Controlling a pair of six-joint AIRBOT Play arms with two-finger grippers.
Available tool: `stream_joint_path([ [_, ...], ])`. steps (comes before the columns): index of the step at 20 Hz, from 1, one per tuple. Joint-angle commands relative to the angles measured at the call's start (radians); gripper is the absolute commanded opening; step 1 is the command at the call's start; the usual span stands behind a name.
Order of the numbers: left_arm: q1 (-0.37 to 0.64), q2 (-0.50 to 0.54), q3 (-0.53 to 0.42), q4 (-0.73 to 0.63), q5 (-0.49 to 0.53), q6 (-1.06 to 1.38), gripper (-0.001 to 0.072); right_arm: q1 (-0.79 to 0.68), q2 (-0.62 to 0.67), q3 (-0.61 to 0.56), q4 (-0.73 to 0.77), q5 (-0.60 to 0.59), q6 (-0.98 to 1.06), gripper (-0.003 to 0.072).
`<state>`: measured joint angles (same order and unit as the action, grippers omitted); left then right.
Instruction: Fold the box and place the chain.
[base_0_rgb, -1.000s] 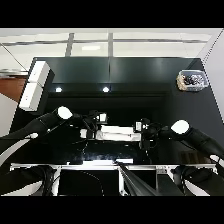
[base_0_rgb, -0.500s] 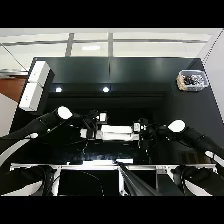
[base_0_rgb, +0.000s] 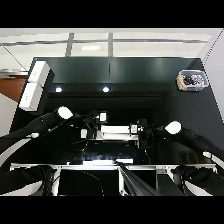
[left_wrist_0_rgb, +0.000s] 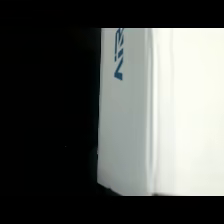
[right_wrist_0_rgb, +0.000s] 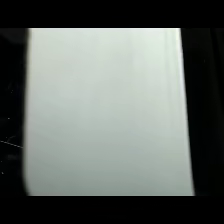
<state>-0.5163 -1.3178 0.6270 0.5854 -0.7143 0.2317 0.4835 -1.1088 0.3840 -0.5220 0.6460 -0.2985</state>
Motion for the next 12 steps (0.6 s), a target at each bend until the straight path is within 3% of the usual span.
stream_joint_path([
  [1,0.000,-0.001,0.001,0.001,0.000,0.000,0.0033,0.005,-0.004,0.004,-0.011,-0.016,0.019,0.0610],
  [5,0.000,-0.001,0.001,0.000,-0.003,0.000,0.0034,0.005,-0.005,0.004,-0.014,-0.015,0.020,0.0610],
  [6,0.000,0.000,0.001,0.001,-0.005,-0.001,0.0034,0.005,-0.005,0.004,-0.014,-0.015,0.020,0.0576],
  [7,0.000,0.002,0.001,0.002,-0.014,-0.004,0.0033,0.005,-0.005,0.004,-0.014,-0.015,0.020,0.0491],
  [9,0.002,0.016,0.001,0.026,-0.036,-0.022,0.0037,0.005,-0.005,0.004,-0.014,-0.015,0.020,0.0485],
  [10,0.002,0.028,0.001,0.046,-0.034,-0.037,0.0100,0.005,-0.005,0.004,-0.014,-0.015,0.020,0.0485],
  [12,0.002,0.059,0.001,0.096,-0.034,-0.076,0.0451,0.005,-0.005,0.004,-0.014,-0.015,0.020,0.0485],
])
